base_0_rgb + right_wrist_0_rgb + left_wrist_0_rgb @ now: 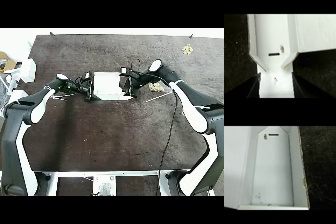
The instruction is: Fold the box and place the chain.
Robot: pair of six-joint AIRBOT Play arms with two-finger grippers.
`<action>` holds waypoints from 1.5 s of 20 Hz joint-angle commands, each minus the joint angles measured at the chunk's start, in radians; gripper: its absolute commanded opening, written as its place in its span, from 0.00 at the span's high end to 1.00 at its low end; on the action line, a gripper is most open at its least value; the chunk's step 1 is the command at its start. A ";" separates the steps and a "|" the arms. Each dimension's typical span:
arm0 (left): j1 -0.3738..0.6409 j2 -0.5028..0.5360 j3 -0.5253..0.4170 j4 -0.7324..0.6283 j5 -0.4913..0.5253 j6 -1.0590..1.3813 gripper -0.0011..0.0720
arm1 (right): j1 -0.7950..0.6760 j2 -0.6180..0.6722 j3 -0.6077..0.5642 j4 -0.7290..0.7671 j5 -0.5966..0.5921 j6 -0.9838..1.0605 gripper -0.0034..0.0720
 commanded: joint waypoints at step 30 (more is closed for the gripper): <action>0.000 0.000 0.000 0.000 0.000 0.000 0.50 | 0.087 -0.060 -0.020 0.135 -0.163 -0.025 0.28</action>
